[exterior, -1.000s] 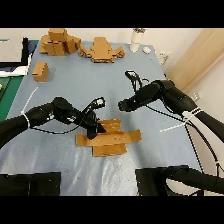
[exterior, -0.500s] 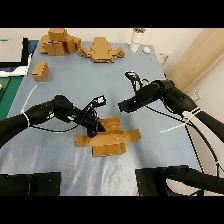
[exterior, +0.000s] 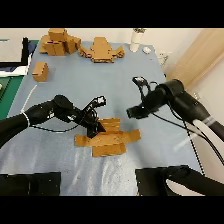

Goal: Fold the box.

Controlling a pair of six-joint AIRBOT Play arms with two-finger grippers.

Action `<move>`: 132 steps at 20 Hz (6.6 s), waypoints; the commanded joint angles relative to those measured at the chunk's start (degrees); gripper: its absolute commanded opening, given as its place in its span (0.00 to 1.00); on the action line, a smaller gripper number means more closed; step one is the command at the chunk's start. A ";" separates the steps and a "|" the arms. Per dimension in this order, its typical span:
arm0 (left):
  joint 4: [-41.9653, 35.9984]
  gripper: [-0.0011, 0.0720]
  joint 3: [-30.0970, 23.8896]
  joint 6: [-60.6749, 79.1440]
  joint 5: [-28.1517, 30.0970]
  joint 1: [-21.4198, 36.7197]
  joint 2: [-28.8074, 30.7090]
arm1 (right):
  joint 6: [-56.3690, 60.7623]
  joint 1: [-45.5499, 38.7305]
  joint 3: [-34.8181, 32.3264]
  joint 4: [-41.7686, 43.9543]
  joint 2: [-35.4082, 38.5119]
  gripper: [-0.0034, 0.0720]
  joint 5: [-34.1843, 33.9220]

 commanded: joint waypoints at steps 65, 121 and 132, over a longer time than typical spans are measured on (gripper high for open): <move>-0.07 0.03 0.02 -0.04 -0.13 -0.13 -0.02 | -87.84 0.74 -21.31 34.84 0.13 1.00 22.40; -0.42 0.03 0.02 -0.04 0.02 -0.15 -0.02 | -93.18 1.55 -21.31 33.59 -5.46 0.74 22.32; -0.42 0.13 0.02 -5.40 -1.55 0.02 0.00 | -92.89 1.55 -21.31 33.62 -5.46 0.74 22.32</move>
